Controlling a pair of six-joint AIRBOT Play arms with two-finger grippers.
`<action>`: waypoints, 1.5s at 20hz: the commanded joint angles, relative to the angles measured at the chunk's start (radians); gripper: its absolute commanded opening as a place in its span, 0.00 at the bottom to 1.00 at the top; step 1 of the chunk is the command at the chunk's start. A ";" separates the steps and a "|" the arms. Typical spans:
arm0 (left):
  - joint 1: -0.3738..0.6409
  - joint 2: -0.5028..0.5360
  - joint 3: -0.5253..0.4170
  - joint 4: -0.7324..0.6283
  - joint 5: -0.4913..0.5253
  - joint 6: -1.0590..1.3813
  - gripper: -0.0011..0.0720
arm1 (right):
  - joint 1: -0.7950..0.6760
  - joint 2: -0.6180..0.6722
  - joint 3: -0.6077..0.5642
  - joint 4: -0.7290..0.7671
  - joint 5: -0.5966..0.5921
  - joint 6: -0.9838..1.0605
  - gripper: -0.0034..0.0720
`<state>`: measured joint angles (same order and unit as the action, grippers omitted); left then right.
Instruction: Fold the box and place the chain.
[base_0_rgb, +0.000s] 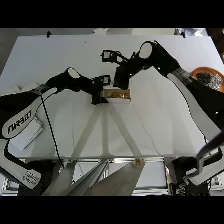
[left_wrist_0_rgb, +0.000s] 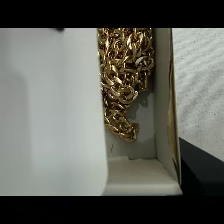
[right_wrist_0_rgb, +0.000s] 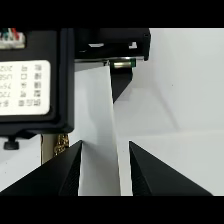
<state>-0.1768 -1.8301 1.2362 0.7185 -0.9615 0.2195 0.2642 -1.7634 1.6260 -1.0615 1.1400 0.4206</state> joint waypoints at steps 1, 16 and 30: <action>0.000 0.001 0.000 0.000 0.000 0.000 0.72 | 0.014 0.010 -0.017 -0.053 0.003 0.051 0.42; 0.000 0.001 0.000 0.000 0.000 0.000 0.72 | 0.086 0.011 -0.111 -0.189 -0.053 0.153 0.35; 0.000 0.001 0.000 0.000 0.000 0.000 0.72 | 0.092 0.011 -0.166 -0.188 -0.015 0.185 0.59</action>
<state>-0.1768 -1.8301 1.2362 0.7189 -0.9611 0.2195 0.3550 -1.7515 1.4651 -1.2415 1.0927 0.5961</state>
